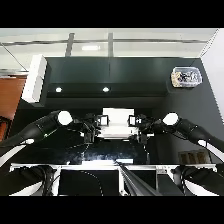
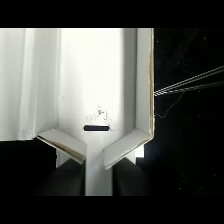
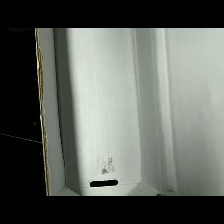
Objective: Fold the box and place the chain.
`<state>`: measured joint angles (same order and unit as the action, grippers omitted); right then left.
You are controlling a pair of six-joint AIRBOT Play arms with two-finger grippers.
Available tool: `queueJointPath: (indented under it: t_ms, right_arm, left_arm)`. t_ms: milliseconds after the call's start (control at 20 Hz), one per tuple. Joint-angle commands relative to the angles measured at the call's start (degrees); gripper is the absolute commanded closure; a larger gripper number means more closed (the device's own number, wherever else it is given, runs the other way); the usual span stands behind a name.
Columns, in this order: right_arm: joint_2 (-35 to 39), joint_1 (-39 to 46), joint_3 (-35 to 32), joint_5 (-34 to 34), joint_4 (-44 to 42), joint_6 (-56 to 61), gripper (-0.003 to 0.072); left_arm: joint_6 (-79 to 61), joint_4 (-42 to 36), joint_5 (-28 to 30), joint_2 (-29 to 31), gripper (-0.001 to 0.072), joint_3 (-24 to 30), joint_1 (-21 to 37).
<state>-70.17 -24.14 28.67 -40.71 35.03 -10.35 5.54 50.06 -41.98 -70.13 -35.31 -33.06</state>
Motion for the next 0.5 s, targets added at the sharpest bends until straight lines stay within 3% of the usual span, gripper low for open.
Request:
queueJointPath:
  t_ms: [0, 250, 450]
  right_arm:
    - [0.0, 0.0, 0.0, 0.0, 0.0, 0.0, 0.0262]
    - [0.0, 0.0, 0.0, 0.0, 0.0, 0.0, 0.0262]
    - [0.0, 0.0, 0.0, 0.0, 0.0, 0.0, 0.0262]
  left_arm:
    - [0.0, -0.7, 0.4, 0.0, 0.0557, 0.0, -0.3]
    - [0.2, -14.0, 0.4, -0.7, 0.0554, 0.0, -0.2]
    - [0.2, -16.0, -0.5, -3.0, 0.0555, 0.0, -0.9]
